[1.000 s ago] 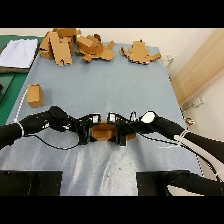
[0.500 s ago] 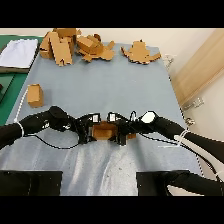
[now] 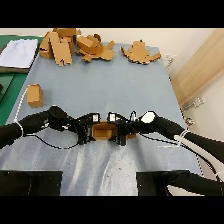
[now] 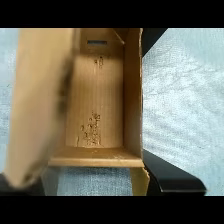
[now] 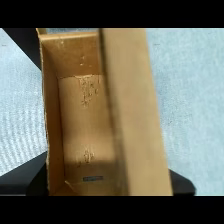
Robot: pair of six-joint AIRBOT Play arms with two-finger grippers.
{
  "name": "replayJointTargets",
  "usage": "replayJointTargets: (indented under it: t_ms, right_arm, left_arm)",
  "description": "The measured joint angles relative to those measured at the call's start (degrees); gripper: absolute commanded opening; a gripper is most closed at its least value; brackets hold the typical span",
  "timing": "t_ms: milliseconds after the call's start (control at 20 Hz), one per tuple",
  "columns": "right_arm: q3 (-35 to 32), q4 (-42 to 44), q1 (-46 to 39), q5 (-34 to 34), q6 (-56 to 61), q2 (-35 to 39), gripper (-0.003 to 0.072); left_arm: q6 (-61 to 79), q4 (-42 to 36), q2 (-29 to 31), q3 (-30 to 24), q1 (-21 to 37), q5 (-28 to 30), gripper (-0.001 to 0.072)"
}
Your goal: Fold the box.
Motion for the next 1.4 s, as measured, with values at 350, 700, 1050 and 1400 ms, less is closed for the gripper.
replayJointTargets:
  t_ms: [350, 700, 1050, 1400]
  right_arm:
    - [0.0, 0.0, 0.0, 0.0, 0.0, 0.0, 0.0601]
    - [0.0, 0.0, 0.0, 0.0, 0.0, 0.0, 0.0601]
    - [0.0, 0.0, 0.0, 0.0, 0.0, 0.0, 0.0601]
    - [0.0, 0.1, 0.0, -0.2, 0.0, 0.0, 0.0601]
  left_arm:
    - [-0.4, 0.7, 0.0, 0.0, -0.1, -0.2, 0.0539]
    - [-0.4, 1.0, 0.0, 0.0, -0.1, -0.6, 0.0687]
    - [-0.4, 0.7, 0.0, 0.1, -0.1, 0.0, 0.0688]
    - [-0.2, -1.9, -0.1, 0.4, -0.1, 1.1, 0.0688]
